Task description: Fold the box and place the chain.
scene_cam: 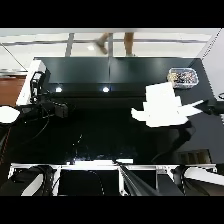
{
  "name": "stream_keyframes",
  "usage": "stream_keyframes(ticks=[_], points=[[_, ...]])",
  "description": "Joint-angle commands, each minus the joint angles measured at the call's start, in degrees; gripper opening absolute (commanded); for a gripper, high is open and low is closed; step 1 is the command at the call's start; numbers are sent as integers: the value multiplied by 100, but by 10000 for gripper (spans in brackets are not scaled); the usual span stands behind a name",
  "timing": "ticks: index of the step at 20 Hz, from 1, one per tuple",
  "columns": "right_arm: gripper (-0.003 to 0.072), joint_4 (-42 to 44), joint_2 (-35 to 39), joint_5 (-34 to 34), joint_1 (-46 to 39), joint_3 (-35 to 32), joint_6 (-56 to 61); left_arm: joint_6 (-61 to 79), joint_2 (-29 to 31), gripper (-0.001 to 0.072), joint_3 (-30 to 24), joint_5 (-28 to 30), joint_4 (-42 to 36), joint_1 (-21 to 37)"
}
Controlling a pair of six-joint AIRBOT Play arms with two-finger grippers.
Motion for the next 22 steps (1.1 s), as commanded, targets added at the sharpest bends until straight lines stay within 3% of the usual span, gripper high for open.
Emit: stream_keyframes(ticks=[1, 7, 10, 13, 18, 22], points=[[19, 1241, 990, -883, 881, -1025, -640, -2, -4, 706, 4, 17, -9, -2], [18, 2756, 2496, -3602, 3724, -2975, -662, -4, -4, 707, 4, 39, -260, 0], [18, 3134, 2531, -5117, 5429, -3246, -649, 0, -122, 706, 4, 90, -883, -2], [18, 3425, 2531, -6295, 6649, -3250, -619, 7, -645, 706, 15, -136, -1665, 17], [18, 3418, 2531, -6330, 7077, -3250, -442, 282, -2312, 706, 688, -1692, -1873, 114], [18, 3416, 2531, -6179, 7077, -3250, -442, 708, -3353, 706, 1392, -1882, -1917, 87]])
